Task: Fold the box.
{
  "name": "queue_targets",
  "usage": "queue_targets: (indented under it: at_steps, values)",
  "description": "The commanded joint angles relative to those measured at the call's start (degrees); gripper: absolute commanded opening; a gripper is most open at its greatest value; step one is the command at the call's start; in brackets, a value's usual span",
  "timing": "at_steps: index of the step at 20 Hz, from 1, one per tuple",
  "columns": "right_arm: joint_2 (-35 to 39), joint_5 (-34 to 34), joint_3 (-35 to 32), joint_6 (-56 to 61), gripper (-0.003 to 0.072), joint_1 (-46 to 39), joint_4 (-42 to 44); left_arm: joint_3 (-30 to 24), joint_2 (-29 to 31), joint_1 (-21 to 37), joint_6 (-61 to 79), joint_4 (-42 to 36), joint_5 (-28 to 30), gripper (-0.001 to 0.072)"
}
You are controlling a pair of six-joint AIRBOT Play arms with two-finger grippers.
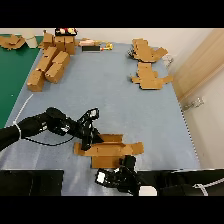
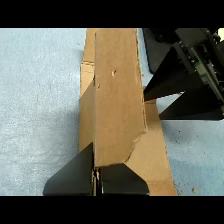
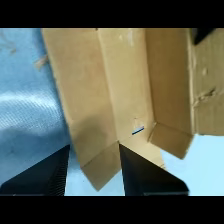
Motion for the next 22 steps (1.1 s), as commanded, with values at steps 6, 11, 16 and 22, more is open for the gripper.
queue_targets:
  at_steps: [6,11,16,22]
  values:
    - [-0.02,-5.33,1.49,4.04,0.0472,-1.84,-7.91,0.04,0.04,0.02,0.00,0.00,-0.02,0.0013]
    - [-0.13,-4.87,1.44,4.13,0.0473,-4.44,-10.12,0.04,0.04,0.02,0.00,0.00,0.00,0.0012]
    - [1.92,-3.37,1.62,4.55,0.0637,-6.19,-6.19,0.04,0.04,0.02,0.00,0.00,0.00,0.0013]
    - [10.49,4.59,-1.81,-5.97,0.0637,-15.50,1.77,0.04,0.04,0.02,0.00,0.00,-0.02,0.0013]
